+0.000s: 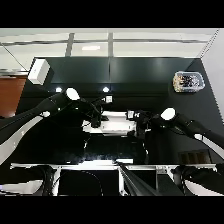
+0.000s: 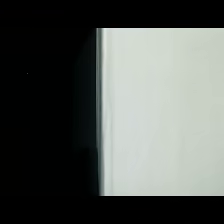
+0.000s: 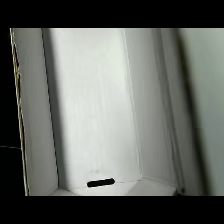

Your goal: Fold the box and place the chain.

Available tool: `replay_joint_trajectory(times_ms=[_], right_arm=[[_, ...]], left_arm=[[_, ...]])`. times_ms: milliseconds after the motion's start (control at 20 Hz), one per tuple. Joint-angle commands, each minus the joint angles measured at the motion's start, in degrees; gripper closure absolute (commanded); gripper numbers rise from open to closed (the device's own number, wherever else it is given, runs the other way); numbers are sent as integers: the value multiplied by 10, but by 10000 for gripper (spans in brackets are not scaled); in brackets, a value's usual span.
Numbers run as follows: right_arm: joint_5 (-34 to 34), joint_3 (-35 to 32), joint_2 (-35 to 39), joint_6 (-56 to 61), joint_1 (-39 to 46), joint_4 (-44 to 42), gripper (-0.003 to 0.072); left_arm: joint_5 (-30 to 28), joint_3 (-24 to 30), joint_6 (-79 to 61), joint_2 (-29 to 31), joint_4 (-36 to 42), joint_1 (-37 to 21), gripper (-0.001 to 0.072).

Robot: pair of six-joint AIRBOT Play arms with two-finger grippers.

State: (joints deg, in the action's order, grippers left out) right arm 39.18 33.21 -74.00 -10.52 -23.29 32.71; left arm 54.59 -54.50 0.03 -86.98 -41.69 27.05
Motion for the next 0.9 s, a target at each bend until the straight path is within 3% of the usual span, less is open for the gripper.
replay_joint_trajectory(times_ms=[0, 300, 350, 550, 600, 650, 700, 750, 850], right_arm=[[0, 0, -2, -5, 0, -3, -27], [0, 0, -2, -5, 0, -3, -3], [0, 0, -2, -5, 0, -3, 182], [0, 0, -2, -5, 0, -3, 212], [0, 0, -2, -5, 0, -3, 212], [0, 0, -2, -5, 0, -3, 212], [0, 0, -2, -5, 0, -3, 212], [0, 0, -2, -5, 0, -3, 212], [-3, 0, -2, -5, 0, -4, 212]], left_arm=[[0, 0, 0, 0, 0, 0, 681], [0, 0, 0, 0, 0, 0, 679], [0, 0, 0, 0, 0, 0, 678], [1, 0, 4, 2, 0, 0, 663], [4, 0, 5, 5, -1, 0, 553], [8, 0, 13, 11, -1, -1, 397], [14, -1, 28, 18, -5, -2, 317], [32, -4, 51, 28, -24, -3, 279], [89, -14, 144, 51, -92, -4, 279]])
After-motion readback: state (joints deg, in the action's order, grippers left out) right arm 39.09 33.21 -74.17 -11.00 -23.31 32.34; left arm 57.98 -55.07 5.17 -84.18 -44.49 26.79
